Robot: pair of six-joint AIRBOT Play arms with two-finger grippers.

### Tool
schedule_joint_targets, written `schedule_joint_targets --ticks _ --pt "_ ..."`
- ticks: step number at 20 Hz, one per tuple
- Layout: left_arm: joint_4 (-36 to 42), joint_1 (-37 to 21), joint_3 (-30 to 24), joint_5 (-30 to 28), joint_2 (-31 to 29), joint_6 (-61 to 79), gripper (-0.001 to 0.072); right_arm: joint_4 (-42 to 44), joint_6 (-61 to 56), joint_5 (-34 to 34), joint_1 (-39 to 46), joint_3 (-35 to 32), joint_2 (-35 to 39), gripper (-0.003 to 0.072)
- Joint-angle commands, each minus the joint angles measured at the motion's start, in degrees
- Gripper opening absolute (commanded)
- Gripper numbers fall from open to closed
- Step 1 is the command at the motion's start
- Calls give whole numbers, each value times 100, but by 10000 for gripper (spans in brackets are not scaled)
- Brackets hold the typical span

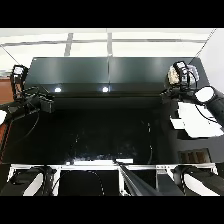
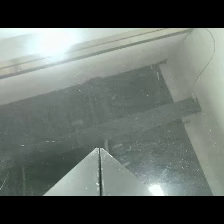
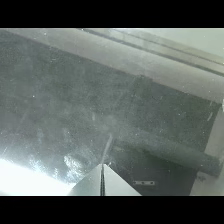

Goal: Fold the box and place the chain.

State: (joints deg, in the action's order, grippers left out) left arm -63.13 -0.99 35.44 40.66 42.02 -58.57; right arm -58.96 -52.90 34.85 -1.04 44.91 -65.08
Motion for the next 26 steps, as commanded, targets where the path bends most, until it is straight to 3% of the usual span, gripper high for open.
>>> schedule_joint_targets --ticks 1,7,11,12,13,14,17,20,23,26 --pt "-2 -4 -2 0 -2 2 27 0 -2 2 -4 -2 4 16" --pt "153 2 -2 -79 2 7 27 181 -4 -7 -9 -2 4 16" --pt "688 4 -20 -717 319 0 51 1309 -4 -345 -20 -4 -68 17" --pt "870 7 -22 -903 492 -79 333 1298 -4 -546 -20 -2 -120 129" --pt "1340 4 -20 -1008 669 -339 719 1281 -4 -616 -15 -4 -166 589" --pt "1735 7 -11 -1003 815 -457 715 1174 -4 -616 -2 0 -205 714" --pt "2009 24 4 -898 1078 -450 715 -140 -855 -415 398 197 -210 714" --pt "1665 24 2 -675 1180 -444 715 -1698 -2227 -116 1821 682 -234 714" --pt "815 26 2 -562 1241 -424 715 -1906 -2918 -48 3781 1043 -289 714" --pt "671 26 2 -599 1261 -424 714 -1650 -3071 70 5434 1117 -564 713"
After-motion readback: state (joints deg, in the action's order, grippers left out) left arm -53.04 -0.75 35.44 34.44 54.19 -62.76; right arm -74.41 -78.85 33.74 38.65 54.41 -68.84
